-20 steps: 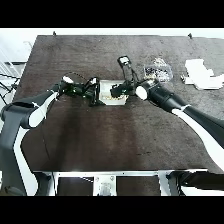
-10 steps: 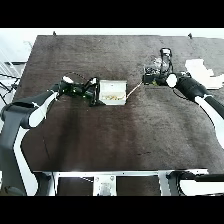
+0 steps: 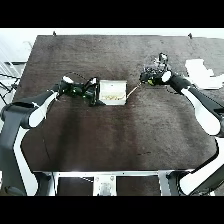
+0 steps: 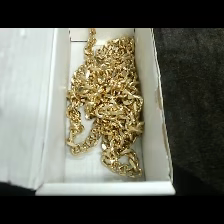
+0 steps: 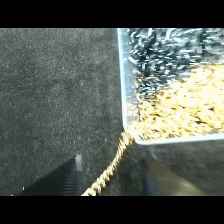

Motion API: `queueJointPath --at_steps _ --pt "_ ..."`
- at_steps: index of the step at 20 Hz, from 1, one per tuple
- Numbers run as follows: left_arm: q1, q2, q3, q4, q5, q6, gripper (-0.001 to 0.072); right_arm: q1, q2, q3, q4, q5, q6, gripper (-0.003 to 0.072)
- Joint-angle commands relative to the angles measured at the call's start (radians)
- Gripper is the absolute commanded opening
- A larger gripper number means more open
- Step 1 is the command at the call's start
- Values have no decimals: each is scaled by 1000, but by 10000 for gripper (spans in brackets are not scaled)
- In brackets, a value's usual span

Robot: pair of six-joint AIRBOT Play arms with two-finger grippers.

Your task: Fold the box and place the chain.

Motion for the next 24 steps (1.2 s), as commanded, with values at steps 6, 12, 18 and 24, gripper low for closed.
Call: queueJointPath --at_steps 6,12,18,24 --pt "0 -1 0 0 0 0 503 3 9 81 12 68 -41 9" --pt "0 -1 0 0 0 0 502 79 384 81 -112 284 -126 9" --pt "0 -1 0 0 0 0 502 237 657 81 -227 330 -116 8" --pt "0 -1 0 -1 0 0 502 378 667 37 -224 381 -117 9"
